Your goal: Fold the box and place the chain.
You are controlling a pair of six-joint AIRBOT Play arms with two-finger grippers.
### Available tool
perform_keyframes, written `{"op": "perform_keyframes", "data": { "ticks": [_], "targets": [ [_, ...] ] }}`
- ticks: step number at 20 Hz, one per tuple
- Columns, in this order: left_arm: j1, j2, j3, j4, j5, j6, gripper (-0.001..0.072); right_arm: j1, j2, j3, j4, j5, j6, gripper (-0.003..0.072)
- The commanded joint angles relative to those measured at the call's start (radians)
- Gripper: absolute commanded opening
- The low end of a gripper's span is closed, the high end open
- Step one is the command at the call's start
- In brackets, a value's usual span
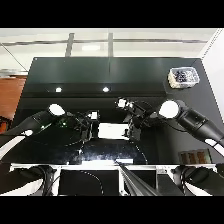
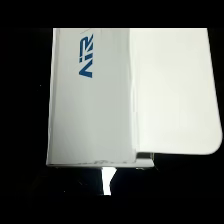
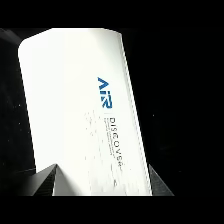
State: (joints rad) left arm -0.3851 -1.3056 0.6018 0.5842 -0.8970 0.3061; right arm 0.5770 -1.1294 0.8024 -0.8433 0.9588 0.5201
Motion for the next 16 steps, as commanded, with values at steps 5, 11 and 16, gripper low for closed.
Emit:
{"op": "perform_keyframes", "data": {
  "ticks": [5,11,16],
  "targets": [
    [0.0,0.0,0.001,0.001,0.0,0.0,0.0486,0.005,-0.001,-0.001,-0.03,-0.003,-0.005,0.0699],
    [0.0,-0.001,0.001,0.001,0.0,0.0,0.0487,0.005,-0.001,-0.001,-0.029,-0.02,-0.004,0.0294],
    [0.0,-0.001,0.001,0.001,0.0,0.0,0.0487,0.005,-0.006,-0.001,-0.029,-0.019,-0.003,0.0294]
  ]
}}
